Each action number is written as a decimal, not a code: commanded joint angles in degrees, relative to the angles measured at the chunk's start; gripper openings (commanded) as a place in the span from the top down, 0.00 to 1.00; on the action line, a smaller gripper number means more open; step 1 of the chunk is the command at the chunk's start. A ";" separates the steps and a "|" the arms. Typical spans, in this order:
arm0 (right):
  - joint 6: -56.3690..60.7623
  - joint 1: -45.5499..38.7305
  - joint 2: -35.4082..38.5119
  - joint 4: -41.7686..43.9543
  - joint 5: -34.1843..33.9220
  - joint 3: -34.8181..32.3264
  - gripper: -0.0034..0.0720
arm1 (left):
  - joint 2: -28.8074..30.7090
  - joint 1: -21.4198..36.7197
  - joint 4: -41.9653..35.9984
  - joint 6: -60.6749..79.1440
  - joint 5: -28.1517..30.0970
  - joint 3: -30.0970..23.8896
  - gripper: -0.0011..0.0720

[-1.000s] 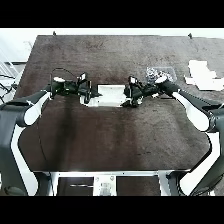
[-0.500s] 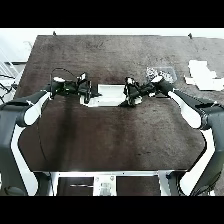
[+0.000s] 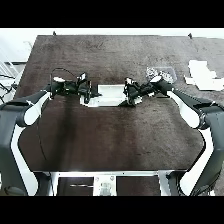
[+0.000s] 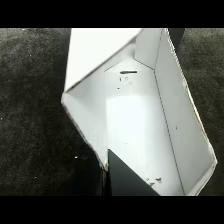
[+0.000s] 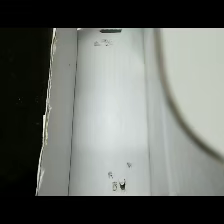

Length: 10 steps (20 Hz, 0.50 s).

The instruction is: Fold the box and place the chain.

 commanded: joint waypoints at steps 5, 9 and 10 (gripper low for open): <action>0.11 0.04 -0.17 -0.61 0.00 0.24 0.18 | -0.02 0.04 0.02 0.02 0.00 0.07 0.96; 0.09 0.04 -0.17 -0.55 -0.02 0.24 0.18 | -0.02 0.04 0.02 0.02 0.00 0.07 0.96; 0.07 0.04 -0.17 -0.48 -0.02 0.24 0.18 | -0.02 0.04 0.02 0.02 0.00 0.07 0.96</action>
